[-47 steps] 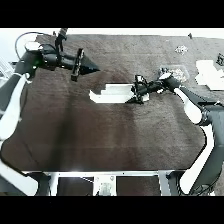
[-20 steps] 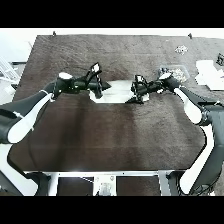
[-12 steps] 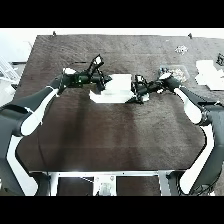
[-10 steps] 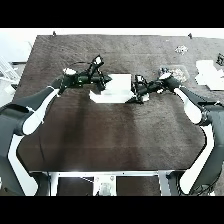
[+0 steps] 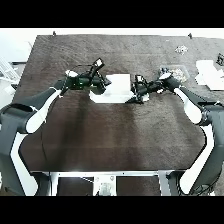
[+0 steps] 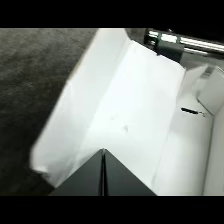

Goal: Fold the box and place the chain.

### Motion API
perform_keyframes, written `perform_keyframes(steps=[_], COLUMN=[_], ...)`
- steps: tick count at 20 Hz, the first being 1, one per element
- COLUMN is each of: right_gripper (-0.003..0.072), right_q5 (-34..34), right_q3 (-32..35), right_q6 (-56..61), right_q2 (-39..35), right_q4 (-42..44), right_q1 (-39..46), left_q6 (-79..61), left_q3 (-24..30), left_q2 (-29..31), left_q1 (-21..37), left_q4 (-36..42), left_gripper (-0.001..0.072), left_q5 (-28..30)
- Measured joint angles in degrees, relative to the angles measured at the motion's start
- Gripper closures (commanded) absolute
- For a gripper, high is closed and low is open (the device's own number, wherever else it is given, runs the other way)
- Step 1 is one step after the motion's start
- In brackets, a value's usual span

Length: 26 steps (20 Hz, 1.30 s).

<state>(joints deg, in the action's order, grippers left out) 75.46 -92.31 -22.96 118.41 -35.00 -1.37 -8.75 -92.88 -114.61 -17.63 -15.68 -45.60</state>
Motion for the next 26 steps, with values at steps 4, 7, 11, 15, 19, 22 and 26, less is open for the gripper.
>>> perform_keyframes(steps=[4, 7, 11, 15, 19, 22, 26], right_gripper=[0.0110, 0.0110, 0.0109, 0.0109, 0.0109, 0.0109, 0.0110], right_q5=[0.00, -0.07, -0.04, 0.09, 0.07, 0.07, 0.04], right_q3=[0.00, 0.00, 0.00, 0.00, 0.00, 0.00, 0.00], right_q6=[0.04, 0.11, 0.04, -0.09, -0.09, -0.09, -0.07], right_q2=[0.00, 0.02, 0.02, 0.02, 0.02, 0.02, 0.02], right_q4=[0.00, -0.02, 0.07, -0.02, 0.00, 0.00, 0.00], right_q1=[0.00, 0.00, 0.02, -0.02, -0.02, -0.02, -0.02], left_q6=[1.01, 2.03, 2.25, 2.51, 5.92, 11.45, 17.40], left_q3=[-0.02, -0.02, -1.18, -6.05, -10.56, -11.65, -11.85], left_q2=[-0.26, -1.33, -1.99, -2.05, -0.22, 3.37, 6.86], left_q1=[-0.87, -1.14, -1.22, -1.11, -1.01, 0.02, 4.48], left_q4=[-2.82, -3.76, -4.90, -5.09, -9.97, -18.95, -24.90], left_gripper=[0.0693, 0.0693, 0.0694, 0.0693, 0.0496, 0.0207, 0.0190], left_q5=[0.02, 0.09, 0.59, -2.47, -6.40, -9.77, -21.22])
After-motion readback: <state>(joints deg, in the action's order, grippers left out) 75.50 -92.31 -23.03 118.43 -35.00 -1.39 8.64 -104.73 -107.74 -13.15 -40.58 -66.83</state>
